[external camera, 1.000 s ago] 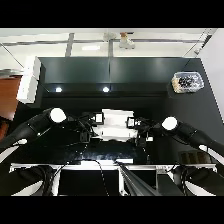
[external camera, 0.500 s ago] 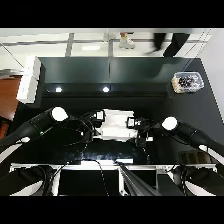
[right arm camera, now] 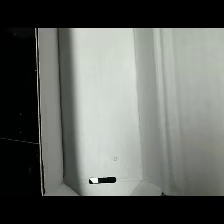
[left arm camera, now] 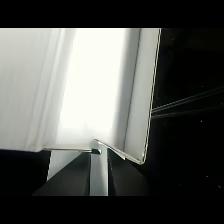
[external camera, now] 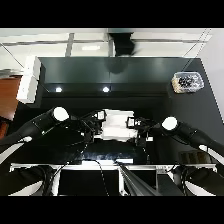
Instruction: Fold the box and place the chain.
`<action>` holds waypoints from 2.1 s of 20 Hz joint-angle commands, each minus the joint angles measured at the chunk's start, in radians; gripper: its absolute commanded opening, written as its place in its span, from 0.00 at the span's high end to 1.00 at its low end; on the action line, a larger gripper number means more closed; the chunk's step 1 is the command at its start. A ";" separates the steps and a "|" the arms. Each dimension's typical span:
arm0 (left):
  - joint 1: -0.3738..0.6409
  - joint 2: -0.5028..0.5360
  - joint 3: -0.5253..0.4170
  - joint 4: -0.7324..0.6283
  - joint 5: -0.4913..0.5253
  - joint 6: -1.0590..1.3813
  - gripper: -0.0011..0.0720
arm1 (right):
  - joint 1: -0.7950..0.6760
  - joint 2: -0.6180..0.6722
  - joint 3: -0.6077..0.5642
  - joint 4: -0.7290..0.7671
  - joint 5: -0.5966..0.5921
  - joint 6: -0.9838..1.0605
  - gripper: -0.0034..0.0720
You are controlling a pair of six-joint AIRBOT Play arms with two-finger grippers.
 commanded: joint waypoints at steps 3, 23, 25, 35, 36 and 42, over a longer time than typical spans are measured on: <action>-0.042 -0.022 0.001 -0.034 0.041 0.002 0.80 | 0.000 0.000 0.000 0.000 0.000 0.000 0.51; -0.074 -0.039 0.001 -0.035 0.066 -0.005 0.68 | 0.000 0.000 0.000 0.000 0.000 0.000 0.51; -0.074 -0.039 0.001 -0.036 0.067 -0.007 0.57 | 0.000 0.000 0.000 0.000 0.000 0.000 0.51; 0.039 0.100 0.011 0.061 0.041 -0.252 0.94 | 0.000 0.000 0.000 0.000 0.001 0.000 0.51; 0.078 0.133 0.011 0.072 0.010 -0.280 0.94 | 0.000 0.000 0.000 0.000 0.000 0.000 0.51; 0.394 0.224 0.007 0.102 -0.176 -0.602 0.94 | 0.000 0.000 0.000 0.000 0.000 0.000 0.51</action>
